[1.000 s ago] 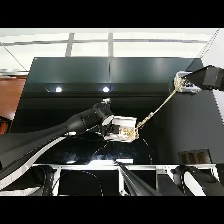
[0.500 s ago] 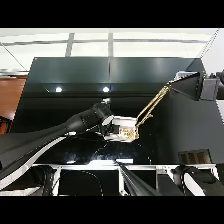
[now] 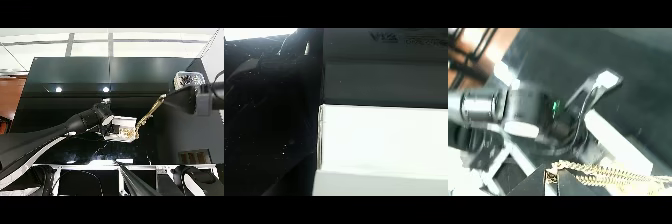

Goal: Fold the box and place the chain.

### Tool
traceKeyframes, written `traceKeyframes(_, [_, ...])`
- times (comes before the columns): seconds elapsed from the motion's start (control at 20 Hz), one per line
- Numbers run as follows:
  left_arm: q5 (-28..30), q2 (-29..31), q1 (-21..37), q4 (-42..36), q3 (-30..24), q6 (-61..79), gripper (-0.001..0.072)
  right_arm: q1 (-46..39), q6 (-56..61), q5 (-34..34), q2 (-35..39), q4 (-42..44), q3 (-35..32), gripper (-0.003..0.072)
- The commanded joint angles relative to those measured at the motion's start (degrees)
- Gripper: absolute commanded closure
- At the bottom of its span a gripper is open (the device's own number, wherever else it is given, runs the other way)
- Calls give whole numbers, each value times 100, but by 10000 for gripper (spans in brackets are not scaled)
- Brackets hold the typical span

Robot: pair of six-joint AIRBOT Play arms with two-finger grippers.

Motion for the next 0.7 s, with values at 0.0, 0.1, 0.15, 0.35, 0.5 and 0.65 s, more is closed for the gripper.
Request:
traceKeyframes(0.0, [4,-4,2,0,0,0,678,402,-7,155,-2,-420,-385,679])
traceKeyframes(0.1, [4,-4,2,0,0,0,678,828,-4,-404,-31,-407,-931,680])
traceKeyframes(0.15, [4,-4,2,0,0,0,678,1054,-4,-782,-61,-404,-1211,680])
traceKeyframes(0.35, [4,-4,2,0,0,0,678,1720,-39,-2017,-400,-129,-1869,680])
traceKeyframes(0.5, [4,-4,2,0,0,0,678,1871,-70,-2341,-802,-520,-2009,681])
traceKeyframes(0.65, [4,-4,2,0,0,0,678,1886,-68,-2321,-1167,-516,-2184,680])
